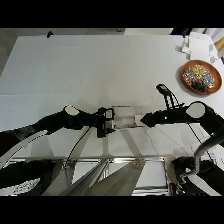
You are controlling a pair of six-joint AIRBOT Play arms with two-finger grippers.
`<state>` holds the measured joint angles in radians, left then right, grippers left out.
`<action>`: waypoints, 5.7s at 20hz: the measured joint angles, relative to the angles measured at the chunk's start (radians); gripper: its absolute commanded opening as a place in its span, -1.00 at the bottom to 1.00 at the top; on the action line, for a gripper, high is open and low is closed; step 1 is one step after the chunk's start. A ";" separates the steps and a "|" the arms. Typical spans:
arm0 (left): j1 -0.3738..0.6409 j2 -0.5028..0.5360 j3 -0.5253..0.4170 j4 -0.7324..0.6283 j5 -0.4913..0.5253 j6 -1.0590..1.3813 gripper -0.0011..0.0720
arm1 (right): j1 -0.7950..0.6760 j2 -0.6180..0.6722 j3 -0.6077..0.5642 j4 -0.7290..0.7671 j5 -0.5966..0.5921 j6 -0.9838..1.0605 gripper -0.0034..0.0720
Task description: Fold the box and place the chain.
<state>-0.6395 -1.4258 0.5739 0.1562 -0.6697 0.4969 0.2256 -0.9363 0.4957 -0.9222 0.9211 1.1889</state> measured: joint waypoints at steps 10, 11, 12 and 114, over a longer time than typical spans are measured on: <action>0.000 0.000 0.000 0.000 0.000 0.000 -0.12 | 0.011 -0.005 0.000 -0.056 -0.023 0.041 0.31; 0.000 0.000 0.000 0.000 0.000 0.000 -0.12 | 0.011 -0.005 0.000 -0.057 -0.025 0.042 0.31; 0.000 0.000 0.000 0.000 0.000 0.000 -0.12 | 0.011 -0.005 0.000 -0.058 -0.026 0.042 0.31; 0.000 0.000 0.000 -0.002 -0.002 -0.002 -0.12 | 0.359 -0.385 0.294 -0.491 0.087 0.622 -0.82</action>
<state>-0.6395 -1.4258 0.5743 0.1547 -0.6716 0.4946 0.5850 -1.3216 0.7898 -1.4132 1.0080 1.8107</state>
